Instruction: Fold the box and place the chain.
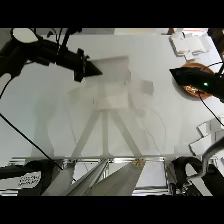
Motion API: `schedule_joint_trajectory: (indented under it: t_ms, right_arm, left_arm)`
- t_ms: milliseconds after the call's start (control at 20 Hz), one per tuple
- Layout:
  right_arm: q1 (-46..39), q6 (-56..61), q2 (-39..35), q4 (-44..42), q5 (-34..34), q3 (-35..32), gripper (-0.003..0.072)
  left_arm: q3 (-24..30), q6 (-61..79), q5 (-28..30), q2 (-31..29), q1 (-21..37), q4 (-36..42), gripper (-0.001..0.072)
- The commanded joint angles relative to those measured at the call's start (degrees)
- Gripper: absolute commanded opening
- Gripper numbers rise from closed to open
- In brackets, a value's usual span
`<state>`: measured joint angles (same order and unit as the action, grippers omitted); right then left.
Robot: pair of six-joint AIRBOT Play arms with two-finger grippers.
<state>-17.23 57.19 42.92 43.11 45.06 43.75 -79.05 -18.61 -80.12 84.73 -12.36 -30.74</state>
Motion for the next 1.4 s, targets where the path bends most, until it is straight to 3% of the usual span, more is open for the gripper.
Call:
schedule_joint_trajectory:
  t_ms: [0,200,800,1350]
  right_arm:
    - [-1.7,0.0,-1.36,2.75,3.21,0.07,0.0338]
    - [-1.7,2.62,-1.36,3.06,4.02,0.07,0.0338]
    - [-1.7,2.8,-1.36,3.19,4.04,0.07,0.0337]
    - [-1.7,2.8,-1.36,3.21,4.07,0.07,0.0337]
  left_arm:
    - [10.01,5.97,2.29,-1.55,-0.22,2.51,-0.0001]
    - [12.72,8.31,9.75,-0.22,-0.24,-7.41,0.0001]
    - [12.74,37.29,12.74,13.53,-1.97,4.81,0.0]
    - [12.74,38.88,17.03,14.49,-2.38,4.76,0.0001]
